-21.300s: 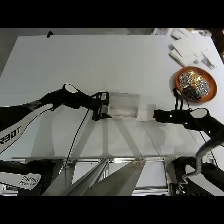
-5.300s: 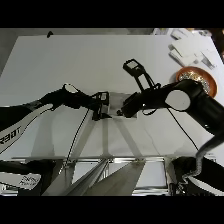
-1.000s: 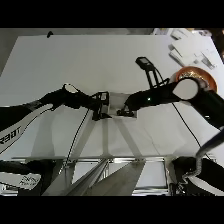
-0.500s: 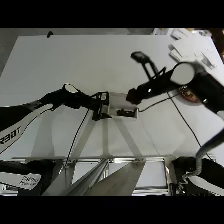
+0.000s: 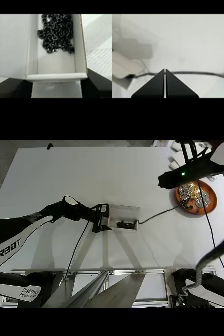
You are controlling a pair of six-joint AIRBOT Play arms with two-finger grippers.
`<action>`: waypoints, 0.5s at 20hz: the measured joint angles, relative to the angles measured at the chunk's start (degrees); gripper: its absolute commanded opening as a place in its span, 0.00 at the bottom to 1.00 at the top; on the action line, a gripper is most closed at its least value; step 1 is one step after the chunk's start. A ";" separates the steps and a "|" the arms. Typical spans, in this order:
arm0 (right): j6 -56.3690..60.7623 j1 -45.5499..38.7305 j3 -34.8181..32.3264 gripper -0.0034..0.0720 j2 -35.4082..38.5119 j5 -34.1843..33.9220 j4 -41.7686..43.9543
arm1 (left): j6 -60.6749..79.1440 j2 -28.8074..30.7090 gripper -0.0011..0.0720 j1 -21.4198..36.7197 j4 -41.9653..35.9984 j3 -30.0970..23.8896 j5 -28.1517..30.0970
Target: Fold the box and place the chain.
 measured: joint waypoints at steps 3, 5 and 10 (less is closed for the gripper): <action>1.05 -1.79 -2.84 0.37 -3.08 -0.33 -2.86 | 0.00 0.00 0.13 0.00 0.00 0.00 0.00; 1.99 -2.36 -6.10 0.46 -4.90 -1.16 -4.74 | 0.00 0.00 0.13 0.00 0.00 0.00 0.00; 3.61 -2.84 -14.88 0.61 -6.82 -6.64 -9.07 | 0.00 0.00 0.13 0.00 0.00 0.00 0.00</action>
